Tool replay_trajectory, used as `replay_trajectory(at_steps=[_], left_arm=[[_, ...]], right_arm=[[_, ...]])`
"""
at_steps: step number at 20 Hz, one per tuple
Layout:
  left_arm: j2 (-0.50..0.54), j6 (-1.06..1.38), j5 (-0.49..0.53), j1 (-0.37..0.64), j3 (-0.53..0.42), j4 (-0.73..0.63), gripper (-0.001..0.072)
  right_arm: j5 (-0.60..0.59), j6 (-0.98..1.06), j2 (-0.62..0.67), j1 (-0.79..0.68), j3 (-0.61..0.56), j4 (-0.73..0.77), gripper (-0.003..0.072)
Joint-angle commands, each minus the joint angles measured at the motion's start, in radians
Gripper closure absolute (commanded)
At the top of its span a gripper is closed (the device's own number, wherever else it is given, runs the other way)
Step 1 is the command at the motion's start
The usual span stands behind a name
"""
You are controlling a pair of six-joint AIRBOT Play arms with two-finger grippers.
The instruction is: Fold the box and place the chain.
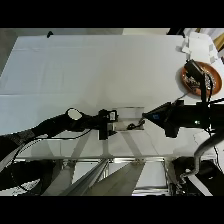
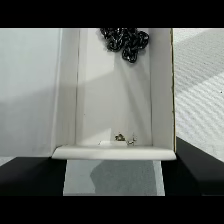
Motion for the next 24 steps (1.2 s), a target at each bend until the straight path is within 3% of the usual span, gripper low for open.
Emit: replay_trajectory(at_steps=[1,7,13,19,24], left_arm=[[0.001,0.000,0.000,0.001,0.000,0.000,0.0297],[0.001,0.000,0.000,0.001,0.000,0.000,0.0297],[0.001,0.000,0.000,0.001,0.000,0.000,0.0297],[0.001,0.000,0.000,0.001,0.000,0.000,0.0297],[0.001,0.000,0.000,0.001,0.000,0.000,0.0297]], right_arm=[[-0.083,-0.013,-0.001,0.058,0.001,0.027,0.0672],[-0.120,-0.011,-0.072,0.121,0.001,-0.100,0.0671],[-0.153,-0.014,-0.281,0.214,-0.011,-0.308,0.0671],[-0.252,-0.061,-0.522,0.333,-0.061,-0.334,0.0671],[-0.271,-0.060,-0.595,0.352,-0.061,-0.332,0.0668]])
